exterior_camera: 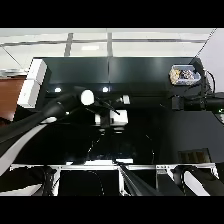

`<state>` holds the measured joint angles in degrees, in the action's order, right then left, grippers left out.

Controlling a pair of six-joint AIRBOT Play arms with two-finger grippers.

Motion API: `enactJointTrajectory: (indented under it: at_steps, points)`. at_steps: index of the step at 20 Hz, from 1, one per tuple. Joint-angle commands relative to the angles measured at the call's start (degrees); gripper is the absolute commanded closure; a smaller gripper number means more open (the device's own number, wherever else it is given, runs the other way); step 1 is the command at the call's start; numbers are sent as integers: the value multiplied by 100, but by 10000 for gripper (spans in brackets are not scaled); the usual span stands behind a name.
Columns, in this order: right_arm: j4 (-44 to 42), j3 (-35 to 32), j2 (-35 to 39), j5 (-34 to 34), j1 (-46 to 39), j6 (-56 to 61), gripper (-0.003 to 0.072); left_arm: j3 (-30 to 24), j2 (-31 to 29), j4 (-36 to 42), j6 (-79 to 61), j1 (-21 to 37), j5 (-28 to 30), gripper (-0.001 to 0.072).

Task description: Fold the box and place the chain.

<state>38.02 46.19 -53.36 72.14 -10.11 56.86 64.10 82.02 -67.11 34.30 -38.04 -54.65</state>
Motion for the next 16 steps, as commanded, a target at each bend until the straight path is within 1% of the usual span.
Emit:
enactJointTrajectory:
  at_steps: [1,3,5,8,9,11,13,16]
  points:
    - [2,4,4,7,-2,15,667,83,-732,-1456,2350,734,-850,358]
    - [17,4,4,4,0,13,667,-68,-1147,-1978,3082,1561,-1338,359]
    - [17,4,4,7,0,13,667,-332,-1486,-2339,3711,2592,-1661,358]
    - [20,4,4,-7,0,9,667,-946,-1864,-2225,3943,4304,-1934,358]
    - [44,4,4,-39,0,7,666,-1141,-1917,-2212,3941,4841,-2061,357]
    - [63,2,2,-101,0,-33,667,-1403,-1923,-2212,3932,5737,-2345,357]
    - [120,2,2,-197,0,-31,667,-1456,-1919,-2302,4015,6470,-2522,353]
    - [168,2,0,-372,0,-31,666,-1373,-1926,-2306,3851,7263,-2337,351]
